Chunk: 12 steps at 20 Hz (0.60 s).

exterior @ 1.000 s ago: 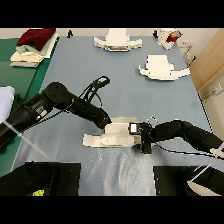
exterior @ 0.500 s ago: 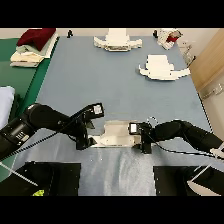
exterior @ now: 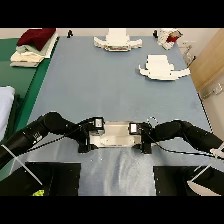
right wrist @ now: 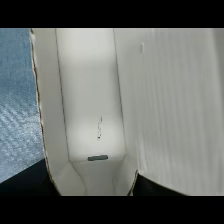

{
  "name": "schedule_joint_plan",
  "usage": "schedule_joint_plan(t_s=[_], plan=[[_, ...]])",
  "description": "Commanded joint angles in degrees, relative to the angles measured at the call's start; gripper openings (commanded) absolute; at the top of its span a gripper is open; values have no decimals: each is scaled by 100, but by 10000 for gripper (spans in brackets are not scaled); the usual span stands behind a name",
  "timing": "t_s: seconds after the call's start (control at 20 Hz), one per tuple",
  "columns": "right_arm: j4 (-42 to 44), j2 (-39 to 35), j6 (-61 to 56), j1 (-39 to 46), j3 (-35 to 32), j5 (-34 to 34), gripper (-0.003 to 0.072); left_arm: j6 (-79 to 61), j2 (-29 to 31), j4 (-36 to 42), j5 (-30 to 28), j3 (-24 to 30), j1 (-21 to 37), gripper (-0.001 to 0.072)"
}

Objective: Fold the box.

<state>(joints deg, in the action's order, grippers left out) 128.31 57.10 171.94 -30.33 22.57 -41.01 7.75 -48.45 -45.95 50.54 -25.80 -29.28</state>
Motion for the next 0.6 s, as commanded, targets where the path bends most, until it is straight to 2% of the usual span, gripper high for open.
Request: schedule_joint_plan(t_s=[0.0, 0.05, 0.1, 0.15, 0.2, 0.25, 0.3, 0.4, 0.5, 0.55], plan=[[2, -2, -2, 0, -2, 2, 512, -568, -328, 444, -439, 52, -22, 694], [2, -2, -2, 0, -2, 2, 512, -601, -391, 553, -549, 52, -72, 611], [2, -2, -2, 0, -2, 0, 512, -750, -457, 649, -612, 50, -125, 488], [2, -2, -2, 0, -2, 2, 512, -960, -533, 767, -656, 50, -181, 450], [2, -2, -2, 0, -2, 0, 512, -1062, -605, 879, -675, 48, -238, 449], [2, -2, -2, 0, -2, 2, 512, -1106, -678, 951, -702, 48, -297, 354], [2, -2, -2, 0, -2, 2, 512, -1161, -730, 966, -710, 44, -343, 212], [2, -2, -2, 0, -2, 2, 512, -1311, -809, 1137, -863, 44, -455, 204], [2, -2, -2, 0, -2, 2, 512, -1499, -861, 1296, -1126, 44, -579, 106], [2, -2, -2, 0, -2, 2, 512, -1552, -879, 1360, -1246, 44, -649, 106]])
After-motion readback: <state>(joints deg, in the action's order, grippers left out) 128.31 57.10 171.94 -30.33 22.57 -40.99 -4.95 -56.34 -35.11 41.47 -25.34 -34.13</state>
